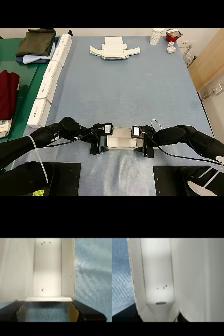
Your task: Fold the box.
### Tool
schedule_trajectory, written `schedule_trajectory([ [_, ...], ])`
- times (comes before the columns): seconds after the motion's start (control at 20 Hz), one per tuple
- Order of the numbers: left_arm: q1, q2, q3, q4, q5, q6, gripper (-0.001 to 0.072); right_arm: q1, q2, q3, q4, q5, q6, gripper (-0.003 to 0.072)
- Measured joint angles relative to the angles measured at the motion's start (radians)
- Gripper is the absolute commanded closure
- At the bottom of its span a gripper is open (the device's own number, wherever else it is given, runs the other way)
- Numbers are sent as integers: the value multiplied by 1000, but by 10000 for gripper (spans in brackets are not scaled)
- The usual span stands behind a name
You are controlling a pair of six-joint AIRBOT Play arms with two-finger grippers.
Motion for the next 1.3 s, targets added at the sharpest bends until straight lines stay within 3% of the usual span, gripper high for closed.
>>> schedule_trajectory([
  [1.1, -26, -2, 0, -40, 14, 53, 16, 0, 0, 0, 0, 0, 0, 227],
  [1.15, -26, -2, 0, -40, 18, 48, 95, 0, 0, 0, 0, 0, 0, 226],
  [1.2, -26, -2, 0, -41, 21, 43, 299, 0, 0, 0, 0, 0, 0, 227],
  [1.25, -27, -2, 0, -40, 26, 38, 346, 0, 0, 0, 0, 0, 0, 226],
  [1.3, -27, -2, 0, -39, 28, 34, 347, 0, 0, 0, 0, 0, 1, 227],
])
